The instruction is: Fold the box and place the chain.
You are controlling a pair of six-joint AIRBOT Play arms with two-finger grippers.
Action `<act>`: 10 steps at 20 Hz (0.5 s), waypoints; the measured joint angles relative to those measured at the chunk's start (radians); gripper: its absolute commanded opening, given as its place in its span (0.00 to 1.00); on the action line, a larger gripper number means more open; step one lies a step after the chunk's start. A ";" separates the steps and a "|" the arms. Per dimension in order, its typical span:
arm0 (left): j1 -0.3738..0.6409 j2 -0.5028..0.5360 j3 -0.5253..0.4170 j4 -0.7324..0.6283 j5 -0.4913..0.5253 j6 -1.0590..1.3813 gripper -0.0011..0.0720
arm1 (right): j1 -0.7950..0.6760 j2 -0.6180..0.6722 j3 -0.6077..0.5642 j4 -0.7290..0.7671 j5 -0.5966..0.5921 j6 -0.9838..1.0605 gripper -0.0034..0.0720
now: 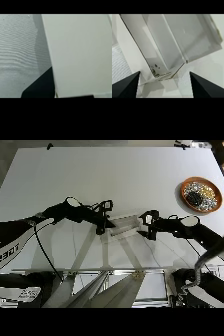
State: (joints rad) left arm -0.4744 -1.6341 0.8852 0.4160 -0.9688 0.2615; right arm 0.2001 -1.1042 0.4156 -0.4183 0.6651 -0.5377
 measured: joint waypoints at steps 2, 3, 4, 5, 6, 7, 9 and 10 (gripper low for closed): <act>0.000 0.000 0.000 0.001 0.000 0.000 0.03 | 0.000 -0.019 0.007 0.000 0.022 -0.018 0.96; 0.000 0.000 0.000 0.001 0.000 0.000 0.03 | 0.000 -0.031 0.010 0.000 0.037 -0.024 0.96; 0.000 0.000 0.000 0.002 0.000 0.000 0.03 | -0.001 -0.043 0.016 0.003 0.051 -0.031 0.96; 0.000 0.000 0.000 0.002 0.001 0.001 0.03 | -0.001 -0.056 0.022 0.004 0.069 -0.035 0.96; 0.000 0.000 0.000 0.002 0.003 0.001 0.03 | -0.001 -0.069 0.030 0.004 0.087 -0.037 0.96; -0.001 -0.001 0.000 0.004 0.007 0.002 0.03 | 0.000 -0.082 0.040 0.005 0.106 -0.039 0.96; -0.001 -0.002 0.000 0.007 0.009 0.002 0.03 | 0.000 -0.106 0.062 0.009 0.132 -0.040 0.96; -0.001 -0.002 0.000 0.007 0.008 0.002 0.03 | 0.000 -0.120 0.073 0.006 0.142 -0.044 0.96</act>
